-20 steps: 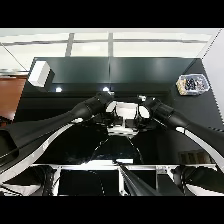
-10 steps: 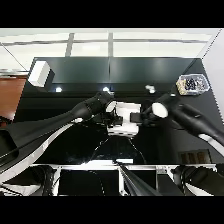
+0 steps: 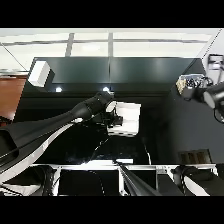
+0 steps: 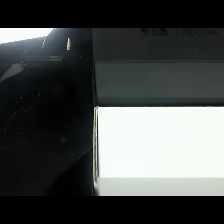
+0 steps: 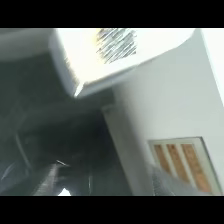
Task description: Fold the box and place the chain.
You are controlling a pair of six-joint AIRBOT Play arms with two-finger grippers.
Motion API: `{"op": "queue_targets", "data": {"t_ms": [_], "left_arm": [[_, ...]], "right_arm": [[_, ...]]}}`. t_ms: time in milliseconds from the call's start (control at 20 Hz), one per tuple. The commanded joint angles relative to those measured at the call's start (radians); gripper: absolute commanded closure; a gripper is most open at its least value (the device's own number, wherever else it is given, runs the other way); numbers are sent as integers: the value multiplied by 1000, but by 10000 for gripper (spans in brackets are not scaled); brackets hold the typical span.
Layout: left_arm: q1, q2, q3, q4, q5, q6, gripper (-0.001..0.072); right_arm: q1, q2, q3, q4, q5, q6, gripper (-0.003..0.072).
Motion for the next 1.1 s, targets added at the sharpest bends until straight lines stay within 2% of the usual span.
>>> {"op": "queue_targets", "data": {"t_ms": [0, 50, 150, 250, 350, 450, 550, 600, 750, 850, 950, 1050], "left_arm": [[1, 0, 1, 0, 0, 2, 680], [1, 0, 1, 0, 0, 2, 680], [1, 0, 1, 0, -1, 2, 680], [1, 0, 1, 0, -2, 2, 679], [1, 0, 1, 0, -4, 2, 679], [1, 0, 1, 0, -4, 2, 680], [1, 0, 1, 0, -4, 2, 680], [1, 0, 1, 0, -4, 2, 680], [1, 0, 1, 0, -3, 2, 680], [1, 0, 1, 0, -3, 2, 680], [1, 0, 1, 0, -3, 2, 680], [1, 0, 1, 0, -3, 2, 679]], "right_arm": [[-246, -146, 32, 220, -288, -146, -34], [-293, -231, 86, 300, -296, -179, -34], [-349, -401, 227, 391, -233, -277, -34], [-366, -558, 380, 392, -132, -340, -34], [-370, -678, 508, 389, -80, -384, -34], [-370, -755, 597, 388, -84, -385, 80], [-371, -806, 660, 378, -89, -385, 87], [-371, -825, 678, 373, -90, -385, 141], [-370, -860, 686, 374, -66, -385, 142], [-373, -867, 686, 373, -23, -383, 374], [-376, -867, 692, 377, 13, -383, 498], [-376, -861, 717, 378, 70, -384, 672]]}}
